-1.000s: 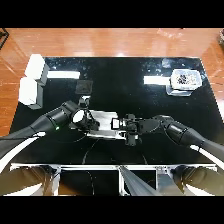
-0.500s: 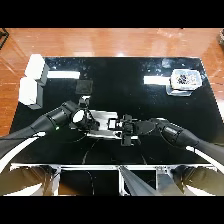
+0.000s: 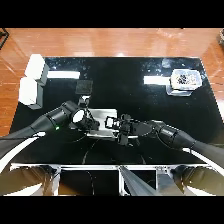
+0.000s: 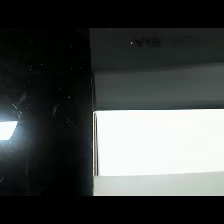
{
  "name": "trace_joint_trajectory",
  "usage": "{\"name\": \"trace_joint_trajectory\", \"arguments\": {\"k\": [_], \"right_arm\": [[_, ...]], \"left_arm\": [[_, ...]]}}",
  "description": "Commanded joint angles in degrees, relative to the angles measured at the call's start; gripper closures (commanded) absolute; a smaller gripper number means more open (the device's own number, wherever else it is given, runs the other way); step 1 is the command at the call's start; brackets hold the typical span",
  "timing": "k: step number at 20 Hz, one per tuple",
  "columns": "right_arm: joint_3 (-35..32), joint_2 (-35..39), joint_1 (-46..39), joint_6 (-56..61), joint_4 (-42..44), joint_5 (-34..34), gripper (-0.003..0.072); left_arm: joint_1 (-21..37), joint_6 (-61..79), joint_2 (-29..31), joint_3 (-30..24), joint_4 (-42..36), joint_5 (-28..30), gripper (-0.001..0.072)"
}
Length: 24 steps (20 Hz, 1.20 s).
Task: Fold the box and place the chain.
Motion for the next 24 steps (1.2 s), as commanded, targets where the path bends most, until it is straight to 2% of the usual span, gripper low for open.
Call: {"name": "trace_joint_trajectory", "arguments": {"k": [1, 2, 3, 4, 5, 7, 10, 12, 14, 18, 21, 23, 24], "right_arm": [[0.07, -0.09, 0.09, 0.63, -0.07, 0.22, 0.0375], [0.07, -0.09, 0.09, 0.63, -0.42, 0.22, 0.0378], [0.07, -0.09, 0.09, 0.63, -0.61, 0.2, 0.045], [0.07, -0.07, 0.07, 0.63, -0.63, 0.2, 0.0594], [0.07, 0.17, 0.07, 0.68, -0.68, -0.24, 0.0666], [0.07, 2.32, -0.74, 5.64, -4.28, -2.93, 0.0667], [0.07, 7.98, -6.75, 26.69, -13.03, -13.03, 0.0667], [0.07, 11.34, -14.01, 37.38, -13.73, -22.8, 0.0667], [0.07, 14.88, -22.16, 46.88, -12.76, -29.79, 0.0666], [-0.92, 18.27, -35.8, 71.32, -17.4, -37.88, 0.0666], [-6.71, 18.23, -39.28, 73.2, -11.54, -37.77, 0.0667], [-11.1, 17.66, -37.57, 73.35, -3.54, -32.09, 0.0667], [-12.61, 16.83, -36.2, 74.05, -2.21, -28.74, 0.0667]], "left_arm": [[0.0, 0.07, -0.02, 0.02, 0.02, 0.0, 0.0691], [0.0, 0.09, -0.02, 0.02, 0.0, 0.0, 0.0691], [0.0, 0.09, -0.02, 0.02, 0.0, 0.0, 0.069], [0.0, 0.07, -0.02, 0.02, 0.0, 0.0, 0.0691], [0.0, 0.09, -0.02, 0.02, 0.0, 0.0, 0.0691], [0.0, 0.09, 0.0, 0.02, -0.02, -0.04, 0.0691], [0.0, 0.09, -0.02, 0.02, 0.0, 0.0, 0.0691], [0.0, 0.17, -0.07, 0.02, 0.09, 0.09, 0.0691], [0.0, 0.24, -0.09, 0.02, 0.04, 0.04, 0.0691], [0.0, 0.24, -0.09, 0.02, 0.02, -0.04, 0.0691], [0.0, 0.24, -0.09, 0.02, 0.02, 0.0, 0.0691], [0.0, 0.24, -0.09, 0.02, 0.04, 0.13, 0.0691], [0.0, 0.24, -0.09, 0.02, 0.02, 0.15, 0.0691]]}}
